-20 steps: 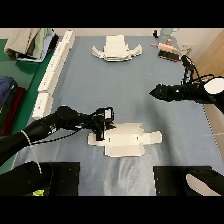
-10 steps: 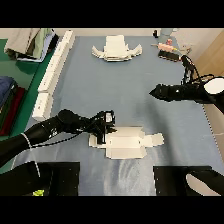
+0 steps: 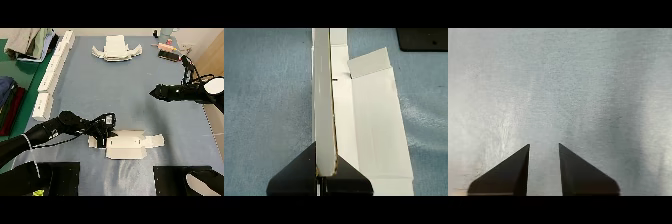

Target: Fold the box.

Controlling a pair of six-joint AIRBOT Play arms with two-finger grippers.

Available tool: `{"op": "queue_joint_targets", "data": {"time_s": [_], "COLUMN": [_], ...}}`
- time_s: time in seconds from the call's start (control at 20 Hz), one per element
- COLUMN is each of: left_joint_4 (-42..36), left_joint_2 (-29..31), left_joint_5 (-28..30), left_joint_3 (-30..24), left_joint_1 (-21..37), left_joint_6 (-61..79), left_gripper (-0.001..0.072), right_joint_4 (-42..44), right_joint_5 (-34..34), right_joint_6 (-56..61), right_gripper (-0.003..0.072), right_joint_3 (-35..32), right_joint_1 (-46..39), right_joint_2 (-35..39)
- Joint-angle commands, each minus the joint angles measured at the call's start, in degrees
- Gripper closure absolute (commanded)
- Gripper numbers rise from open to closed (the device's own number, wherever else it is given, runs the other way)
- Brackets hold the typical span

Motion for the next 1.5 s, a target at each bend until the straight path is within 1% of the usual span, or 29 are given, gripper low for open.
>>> {"op": "queue_joint_targets", "data": {"time_s": [0.0, 0.05, 0.15, 0.2, 0.25, 0.35, 0.45, 0.55, 0.6, 0.7, 0.8, 0.95, 1.0, 1.05, 1.1, 1.15, 1.25, 1.4, 1.45], "left_joint_4": [0.1, 0.1, 0.1, 0.0, -0.2, -0.1, -0.2, -0.2, -0.2, -0.2, -0.2, -0.2, -0.2, -0.2, -0.2, -0.2, -0.2, -0.2, -0.2], "left_joint_2": [0.0, 0.0, 0.0, 0.0, 0.0, 0.0, 0.0, 0.0, 0.0, 0.0, 0.0, 0.0, 0.0, 0.0, 0.0, 0.0, 0.0, 0.0, 0.0], "left_joint_5": [-0.4, -0.4, -0.4, -0.3, -0.4, -0.4, -0.9, -0.8, -0.8, -0.8, -0.8, -0.8, -0.8, -0.8, -0.8, -0.8, -0.9, -0.8, -0.8], "left_joint_3": [0.0, 0.0, 0.0, 0.1, 0.1, 0.0, 0.0, 0.0, 0.0, 0.0, 0.0, 0.0, 0.0, 0.1, 0.1, 0.1, 0.0, 0.1, 0.1], "left_joint_1": [0.0, 0.0, 0.0, 0.0, 0.0, 0.0, 0.0, 0.0, 0.0, 0.0, 0.0, 0.0, 0.0, 0.0, 0.0, 0.0, 0.0, 0.0, 0.0], "left_joint_6": [-0.2, -0.2, -0.2, -0.1, -0.1, -0.1, -0.1, -0.1, -0.1, -0.1, -0.1, -0.1, -0.1, -0.1, -0.1, -0.1, -0.1, -0.1, -0.1], "left_gripper": [0.0694, 0.0694, 0.0694, 0.0694, 0.0694, 0.0694, 0.0694, 0.0694, 0.0694, 0.0694, 0.0694, 0.0694, 0.0694, 0.0694, 0.0694, 0.0694, 0.0694, 0.0694, 0.0694], "right_joint_4": [0.0, 0.0, -0.9, -2.6, -5.6, -14.8, -23.2, -24.8, -24.5, -23.6, -21.8, -19.1, -19.5, -21.4, -24.2, -27.7, -32.1, -37.7, -40.6], "right_joint_5": [0.7, 1.6, 5.3, 7.0, 8.7, 12.9, 20.6, 28.5, 30.8, 31.8, 29.9, 24.3, 23.7, 22.5, 20.5, 18.0, 13.3, 9.0, 7.4], "right_joint_6": [0.0, 0.0, 0.1, 1.4, 5.5, 14.1, 22.4, 24.0, 24.0, 23.5, 19.9, 7.2, 3.4, 0.2, -2.3, -4.3, -5.4, -5.1, -3.1], "right_gripper": [0.0478, 0.0497, 0.068, 0.0681, 0.0681, 0.0682, 0.0682, 0.0682, 0.0682, 0.0681, 0.0681, 0.068, 0.0633, 0.035, 0.014, 0.0042, -0.0025, -0.0019, -0.0019], "right_joint_3": [0.0, 0.0, 0.0, 0.0, 0.0, 0.0, 0.0, -0.2, -0.7, -3.1, -7.5, -14.6, -16.4, -18.1, -19.5, -20.7, -22.2, -22.5, -22.5], "right_joint_1": [0.1, 0.1, 0.1, 0.1, 0.1, 1.0, 2.8, 5.8, 8.1, 14.4, 23.1, 38.6, 43.6, 48.3, 52.0, 55.3, 59.5, 62.3, 62.4], "right_joint_2": [0.0, 0.1, 0.2, 0.6, 1.6, 5.5, 10.5, 14.5, 16.0, 18.6, 20.7, 23.2, 23.4, 23.0, 22.5, 21.6, 18.6, 13.1, 11.6]}}
